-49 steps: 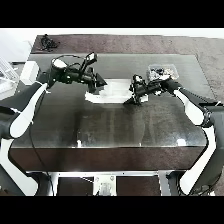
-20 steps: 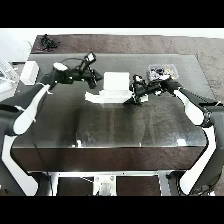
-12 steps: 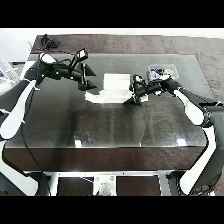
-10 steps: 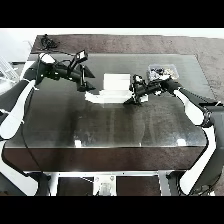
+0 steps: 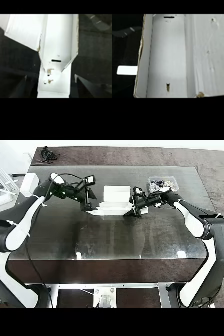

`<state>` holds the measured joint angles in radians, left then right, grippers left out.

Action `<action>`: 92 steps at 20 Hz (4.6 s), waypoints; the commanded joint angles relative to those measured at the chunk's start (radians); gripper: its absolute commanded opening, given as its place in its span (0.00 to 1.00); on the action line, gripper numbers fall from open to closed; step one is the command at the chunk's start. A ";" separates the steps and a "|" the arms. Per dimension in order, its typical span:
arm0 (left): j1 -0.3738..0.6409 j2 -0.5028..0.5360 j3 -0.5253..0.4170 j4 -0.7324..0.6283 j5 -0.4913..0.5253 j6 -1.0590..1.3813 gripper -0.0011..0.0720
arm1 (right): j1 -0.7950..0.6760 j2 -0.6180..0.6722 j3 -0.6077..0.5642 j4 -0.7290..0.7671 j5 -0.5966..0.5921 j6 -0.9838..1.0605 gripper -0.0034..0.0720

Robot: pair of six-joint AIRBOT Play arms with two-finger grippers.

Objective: Fold the box and place the chain.

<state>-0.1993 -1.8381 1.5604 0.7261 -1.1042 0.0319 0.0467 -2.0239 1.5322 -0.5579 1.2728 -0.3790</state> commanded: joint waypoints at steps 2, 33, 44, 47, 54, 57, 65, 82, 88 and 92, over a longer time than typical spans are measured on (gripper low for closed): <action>-0.021 -0.012 -0.004 0.012 0.056 0.040 0.97 | 0.000 0.000 0.000 0.000 0.000 0.000 0.82; -0.050 -0.066 -0.004 -0.040 0.048 0.079 0.72 | 0.000 0.000 0.000 0.000 0.000 0.000 0.82; -0.083 -0.067 -0.004 -0.056 0.066 0.082 0.42 | 0.000 0.000 0.000 0.000 0.000 0.000 0.82; -0.091 -0.067 -0.004 -0.057 0.093 0.082 0.40 | 0.000 0.000 0.000 0.000 0.000 0.000 0.82; -0.091 -0.067 -0.004 -0.159 0.093 0.100 0.40 | 0.000 0.000 0.000 0.000 0.000 0.000 0.82; -0.091 -0.091 -0.004 -0.182 0.070 0.099 0.40 | 0.000 0.000 0.000 0.000 0.000 0.000 0.82; -0.091 -0.114 -0.004 -0.233 0.083 0.101 0.18 | 0.000 0.000 0.000 0.000 0.000 0.000 0.82; -0.087 -0.113 -0.004 -0.204 0.154 0.149 0.04 | 0.000 0.000 0.000 0.000 0.000 0.000 0.82; -0.005 -0.095 0.000 -0.216 0.019 0.161 0.04 | 0.000 0.000 0.000 0.000 0.000 0.000 0.82; 0.049 -0.049 0.002 -0.241 -0.031 0.149 0.04 | 0.000 0.000 0.000 0.000 0.000 0.000 0.82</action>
<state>-0.1852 -1.9118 1.5604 0.4988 -1.0866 0.1886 0.0467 -2.0239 1.5322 -0.5579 1.2724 -0.3782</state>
